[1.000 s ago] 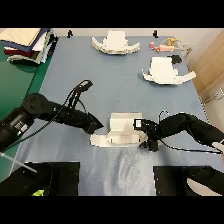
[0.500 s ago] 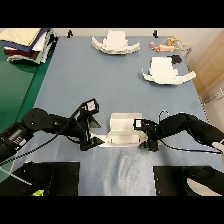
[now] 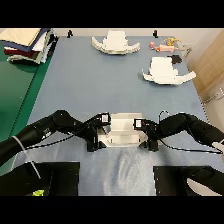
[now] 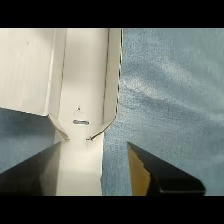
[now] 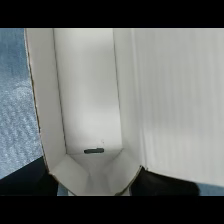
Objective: Fold the box.
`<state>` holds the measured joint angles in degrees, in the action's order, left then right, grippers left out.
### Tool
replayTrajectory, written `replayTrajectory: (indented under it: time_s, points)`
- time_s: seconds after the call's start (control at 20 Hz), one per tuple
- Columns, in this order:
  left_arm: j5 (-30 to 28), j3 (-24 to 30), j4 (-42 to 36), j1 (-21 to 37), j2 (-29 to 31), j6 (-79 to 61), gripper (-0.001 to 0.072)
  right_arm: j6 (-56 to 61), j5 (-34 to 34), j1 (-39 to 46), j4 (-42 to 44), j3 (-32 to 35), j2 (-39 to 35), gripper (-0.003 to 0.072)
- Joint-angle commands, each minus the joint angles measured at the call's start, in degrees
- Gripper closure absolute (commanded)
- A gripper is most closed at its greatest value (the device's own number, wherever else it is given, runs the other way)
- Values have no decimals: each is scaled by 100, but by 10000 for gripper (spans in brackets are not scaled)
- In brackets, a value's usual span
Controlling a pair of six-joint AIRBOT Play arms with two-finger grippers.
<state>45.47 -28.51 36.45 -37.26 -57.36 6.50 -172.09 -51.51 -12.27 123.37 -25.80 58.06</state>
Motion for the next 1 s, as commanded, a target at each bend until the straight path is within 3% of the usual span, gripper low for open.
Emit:
replayTrajectory:
  time_s: [0.0,0.05,0.1,0.15,0.4,0.5,0.65,0.7,0.75,0.8,0.95]
  points:
    - [-365,-33,-348,-101,-474,-461,265,0,0,2,0,-7,-4,143]
    - [-402,-52,-385,-101,-533,-461,287,-2,0,2,0,-7,-4,143]
    - [-402,-74,-420,-103,-570,-463,447,0,0,2,0,-7,-4,143]
    - [-452,-90,-457,-127,-590,-476,490,0,0,2,0,-7,-4,143]
    - [-914,-92,-1154,-479,-815,-1047,493,0,0,2,0,-7,-2,143]
    - [-1001,-90,-1224,-560,-855,-1082,591,0,0,2,-2,-7,-4,143]
    - [-1029,-87,-1226,-564,-855,-1051,587,0,0,2,-2,-7,-4,143]
    - [-988,-87,-1226,-564,-855,-1038,446,0,0,2,-2,-7,-2,143]
    - [-964,-85,-1226,-564,-861,-1038,190,0,0,2,-2,-7,-4,143]
    - [-966,-85,-1222,-562,-874,-1036,143,0,0,2,0,-7,-4,143]
    - [-949,-83,-1222,-562,-885,-1025,144,-2,2,2,0,-7,-2,143]
